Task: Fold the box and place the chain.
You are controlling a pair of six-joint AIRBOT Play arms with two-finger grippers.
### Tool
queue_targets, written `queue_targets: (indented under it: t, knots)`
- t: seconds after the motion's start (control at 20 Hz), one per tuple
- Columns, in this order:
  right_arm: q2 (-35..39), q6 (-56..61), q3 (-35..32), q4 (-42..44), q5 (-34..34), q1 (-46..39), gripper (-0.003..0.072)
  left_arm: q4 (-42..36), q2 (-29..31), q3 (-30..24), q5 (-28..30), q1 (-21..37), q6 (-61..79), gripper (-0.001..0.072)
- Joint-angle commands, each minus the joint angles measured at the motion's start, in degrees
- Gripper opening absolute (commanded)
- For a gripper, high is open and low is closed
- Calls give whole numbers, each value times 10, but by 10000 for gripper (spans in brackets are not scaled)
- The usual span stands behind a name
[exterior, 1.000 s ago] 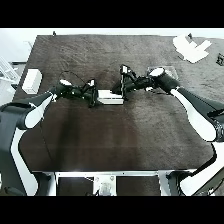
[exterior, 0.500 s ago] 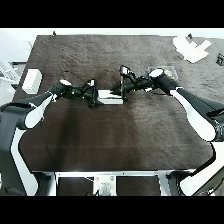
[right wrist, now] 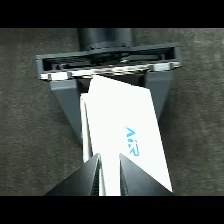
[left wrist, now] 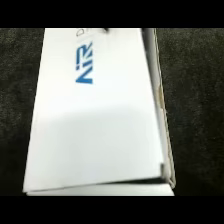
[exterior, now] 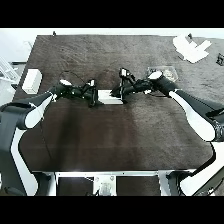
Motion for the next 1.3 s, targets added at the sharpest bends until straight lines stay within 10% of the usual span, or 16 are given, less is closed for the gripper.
queue_targets:
  t: [0.0,0.6,0.75,1.25]
  knots:
    - [0,2,-21,-4,18,2,134,0,0,0,0,0,-3,411]
    - [12,13,-1,116,49,-15,121,0,0,0,0,0,-3,411]
    - [11,44,-7,82,49,-15,13,0,0,0,0,0,-3,411]
    - [-21,142,-14,-68,24,0,9,0,0,0,0,0,-3,411]
